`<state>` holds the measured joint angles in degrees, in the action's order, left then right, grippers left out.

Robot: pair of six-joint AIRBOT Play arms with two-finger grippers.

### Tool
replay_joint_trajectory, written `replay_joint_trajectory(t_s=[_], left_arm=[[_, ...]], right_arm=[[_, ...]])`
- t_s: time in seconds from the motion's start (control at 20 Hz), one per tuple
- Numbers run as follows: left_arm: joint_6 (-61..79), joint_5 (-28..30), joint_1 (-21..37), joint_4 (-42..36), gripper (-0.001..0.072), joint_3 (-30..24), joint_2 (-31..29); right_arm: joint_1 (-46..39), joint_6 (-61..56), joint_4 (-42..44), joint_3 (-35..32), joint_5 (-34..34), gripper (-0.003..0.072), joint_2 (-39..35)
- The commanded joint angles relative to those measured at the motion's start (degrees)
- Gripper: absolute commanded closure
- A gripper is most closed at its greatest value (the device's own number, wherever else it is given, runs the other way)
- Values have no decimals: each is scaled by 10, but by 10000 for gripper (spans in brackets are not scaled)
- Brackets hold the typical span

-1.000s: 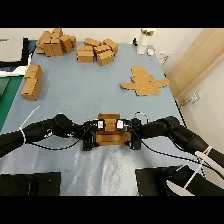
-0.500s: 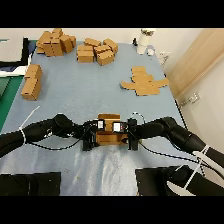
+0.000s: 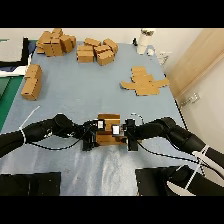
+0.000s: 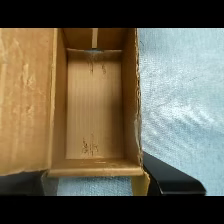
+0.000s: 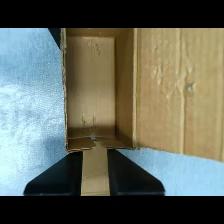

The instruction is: Fold the box.

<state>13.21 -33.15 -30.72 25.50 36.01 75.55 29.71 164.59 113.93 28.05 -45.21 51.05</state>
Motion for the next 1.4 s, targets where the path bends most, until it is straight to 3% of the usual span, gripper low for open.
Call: replay_joint_trajectory(t_s=[0.0, 0.2, 0.25, 0.3, 0.4, 0.5, 0.85, 1.0, 1.05, 1.2, 1.35], left_arm=[[0, 0, 0, 0, 189, 0, 0], [0, 0, 0, 0, 189, 0, 0], [0, 0, 0, 0, 189, 0, 0], [0, 0, 0, 0, 189, 0, 0], [0, 0, 0, 0, 189, 0, 0], [0, 0, 0, 0, 189, 0, 0], [0, 0, 0, 0, 189, 0, 0], [0, 0, 0, 0, 189, 0, -1], [0, 0, 0, 0, 189, 0, 0], [0, 0, 0, 0, 189, 0, 0], [0, 0, 0, 0, 189, 0, 0]], right_arm=[[0, 26, 14, 0, 16, 515, 1], [1, 26, 29, 0, 17, 523, 1], [1, 26, 33, 0, 17, 488, 1], [1, 27, 42, 0, 17, 366, 1], [0, 31, 56, -1, 15, 335, 2], [1, 30, 63, -1, 14, 145, 12], [0, 12, 42, -1, -1, 139, 19], [0, -43, -12, 1, -3, 150, 4], [0, -64, -40, 3, -3, 186, -4], [0, -161, -149, 7, -5, 186, -33], [0, -303, -246, 10, -12, 391, -60]])
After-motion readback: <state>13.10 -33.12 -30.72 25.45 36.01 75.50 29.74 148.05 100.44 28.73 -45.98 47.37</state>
